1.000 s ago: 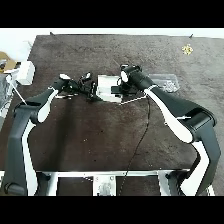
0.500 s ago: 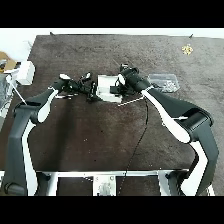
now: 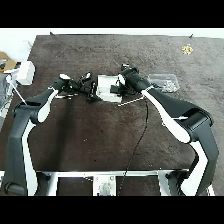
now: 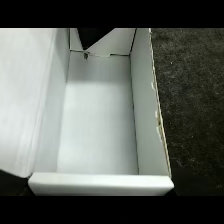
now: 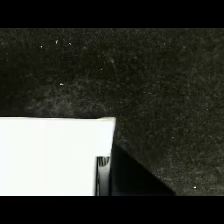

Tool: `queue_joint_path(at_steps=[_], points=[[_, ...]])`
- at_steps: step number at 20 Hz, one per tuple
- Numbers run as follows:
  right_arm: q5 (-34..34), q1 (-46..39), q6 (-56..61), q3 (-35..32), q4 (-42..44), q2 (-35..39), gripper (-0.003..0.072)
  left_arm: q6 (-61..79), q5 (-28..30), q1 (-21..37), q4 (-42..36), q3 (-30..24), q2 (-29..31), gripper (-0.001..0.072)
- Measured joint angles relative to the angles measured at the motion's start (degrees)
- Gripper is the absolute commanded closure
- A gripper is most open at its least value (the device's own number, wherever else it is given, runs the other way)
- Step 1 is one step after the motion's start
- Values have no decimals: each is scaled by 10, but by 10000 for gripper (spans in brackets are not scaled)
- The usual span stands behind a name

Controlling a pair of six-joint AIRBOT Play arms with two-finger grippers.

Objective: Fold the box and place the chain.

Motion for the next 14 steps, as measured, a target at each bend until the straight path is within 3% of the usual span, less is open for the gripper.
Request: queue_joint_path(at_steps=[1,9,12,14], points=[[-1,0,0,0,0,0,290,0,0,0,0,0,0,484],[5,-14,-70,0,16,54,289,0,0,0,0,0,0,484],[15,-40,-138,2,22,101,292,0,0,0,0,0,0,484],[20,-68,-183,9,21,132,365,0,0,0,0,0,0,484]])
